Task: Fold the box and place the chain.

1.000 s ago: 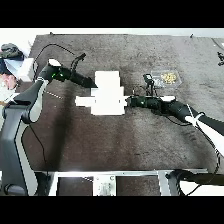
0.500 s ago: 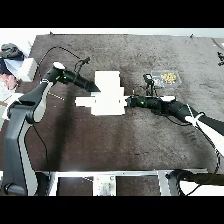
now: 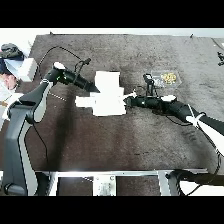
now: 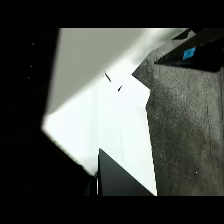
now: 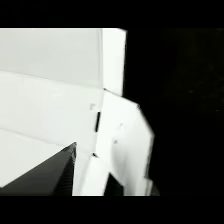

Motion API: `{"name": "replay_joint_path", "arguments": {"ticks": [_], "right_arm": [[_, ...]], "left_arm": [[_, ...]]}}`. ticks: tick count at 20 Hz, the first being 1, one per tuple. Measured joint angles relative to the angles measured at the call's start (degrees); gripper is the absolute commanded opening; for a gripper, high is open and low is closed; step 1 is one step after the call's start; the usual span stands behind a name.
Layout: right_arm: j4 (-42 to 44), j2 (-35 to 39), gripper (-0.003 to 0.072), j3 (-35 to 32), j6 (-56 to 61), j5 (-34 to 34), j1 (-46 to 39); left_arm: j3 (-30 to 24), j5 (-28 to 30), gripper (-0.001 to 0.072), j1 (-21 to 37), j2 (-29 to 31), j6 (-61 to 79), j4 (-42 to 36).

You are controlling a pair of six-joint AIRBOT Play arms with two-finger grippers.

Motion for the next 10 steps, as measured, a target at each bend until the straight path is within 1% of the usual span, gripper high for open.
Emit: {"name": "replay_joint_path", "arguments": {"ticks": [4, 8, 10], "right_arm": [[-1.7, 3.1, 0.0338, 0.0, 0.7, 0.5, -4.6], [-2.4, 4.6, 0.0338, 0.0, 1.8, 4.4, -9.8], [-2.9, 4.9, 0.0338, 0.0, 2.0, 6.0, -11.1]], "left_arm": [[0.0, -1.7, 0.0008, 0.0, 0.1, 9.2, 0.0], [-0.1, -4.2, 0.0005, 0.0, 0.7, 20.3, 0.0], [-1.0, -4.2, 0.0005, 0.0, 1.7, 26.5, -0.2]]}}
